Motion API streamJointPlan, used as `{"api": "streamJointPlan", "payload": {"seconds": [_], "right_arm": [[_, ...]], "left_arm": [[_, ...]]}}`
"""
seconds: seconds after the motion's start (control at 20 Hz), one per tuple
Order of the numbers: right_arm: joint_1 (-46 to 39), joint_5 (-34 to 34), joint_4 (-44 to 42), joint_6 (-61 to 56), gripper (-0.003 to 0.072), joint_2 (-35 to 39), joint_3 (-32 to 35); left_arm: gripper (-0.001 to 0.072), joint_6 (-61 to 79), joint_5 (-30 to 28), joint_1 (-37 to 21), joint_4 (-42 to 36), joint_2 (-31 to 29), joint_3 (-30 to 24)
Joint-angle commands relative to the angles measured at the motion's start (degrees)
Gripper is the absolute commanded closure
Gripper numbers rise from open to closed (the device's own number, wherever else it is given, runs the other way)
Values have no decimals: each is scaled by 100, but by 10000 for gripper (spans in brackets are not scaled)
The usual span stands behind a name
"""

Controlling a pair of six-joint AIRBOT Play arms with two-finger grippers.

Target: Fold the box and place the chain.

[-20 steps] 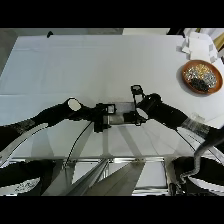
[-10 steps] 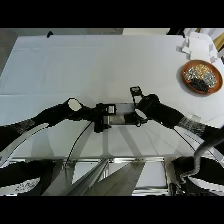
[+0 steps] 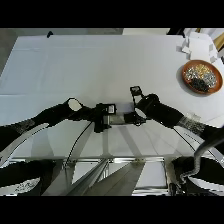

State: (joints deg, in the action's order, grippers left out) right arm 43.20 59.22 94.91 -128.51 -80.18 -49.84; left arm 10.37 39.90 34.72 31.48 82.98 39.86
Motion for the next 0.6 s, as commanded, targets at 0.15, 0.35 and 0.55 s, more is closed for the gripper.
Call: {"api": "streamJointPlan", "payload": {"seconds": [0.15, 0.35, 0.55], "right_arm": [[0, -35, -22, 0, 562, -13, 4], [0, -57, -26, 0, 585, -13, 4], [0, -48, -44, 2, 668, -13, 4]], "left_arm": [[574, 9, -2, 0, 9, 0, 4], [574, 9, -2, 0, 9, 2, 4], [574, 9, 0, 0, 9, 2, 4]]}}
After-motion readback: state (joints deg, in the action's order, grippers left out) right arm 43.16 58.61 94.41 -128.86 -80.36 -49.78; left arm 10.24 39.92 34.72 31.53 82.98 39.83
